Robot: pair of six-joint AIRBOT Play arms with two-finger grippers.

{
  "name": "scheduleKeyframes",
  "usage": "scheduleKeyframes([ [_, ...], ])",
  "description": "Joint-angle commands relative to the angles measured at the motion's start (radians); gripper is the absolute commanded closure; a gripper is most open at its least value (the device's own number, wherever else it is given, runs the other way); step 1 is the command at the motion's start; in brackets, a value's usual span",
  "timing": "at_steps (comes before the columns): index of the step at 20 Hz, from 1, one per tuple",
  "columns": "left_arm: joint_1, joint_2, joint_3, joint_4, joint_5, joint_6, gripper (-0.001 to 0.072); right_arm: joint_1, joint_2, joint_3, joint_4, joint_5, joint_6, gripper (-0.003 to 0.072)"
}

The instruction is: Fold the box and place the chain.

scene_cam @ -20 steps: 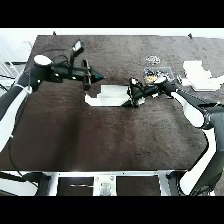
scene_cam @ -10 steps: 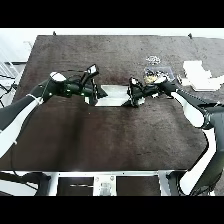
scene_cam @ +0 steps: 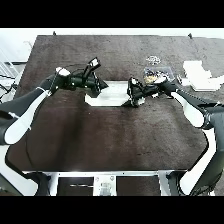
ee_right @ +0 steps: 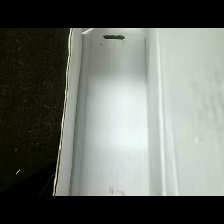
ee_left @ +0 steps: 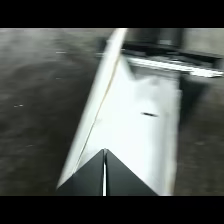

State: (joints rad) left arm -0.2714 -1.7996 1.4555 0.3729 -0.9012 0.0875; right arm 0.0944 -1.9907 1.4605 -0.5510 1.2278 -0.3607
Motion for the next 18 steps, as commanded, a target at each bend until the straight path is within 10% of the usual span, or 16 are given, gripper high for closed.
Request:
scheduleKeyframes([
  [1, 0.019, -0.064, 0.089, 0.004, 0.008, -0.036, 0.0695, 0.0, 0.0, 0.0, 0.0, 0.0, 0.0, 0.0118],
  [18, 0.018, -0.177, 0.103, 0.021, -0.007, -0.079, 0.0692, 0.0, 0.0, 0.0, 0.0, 0.0, 0.0, 0.0118],
])
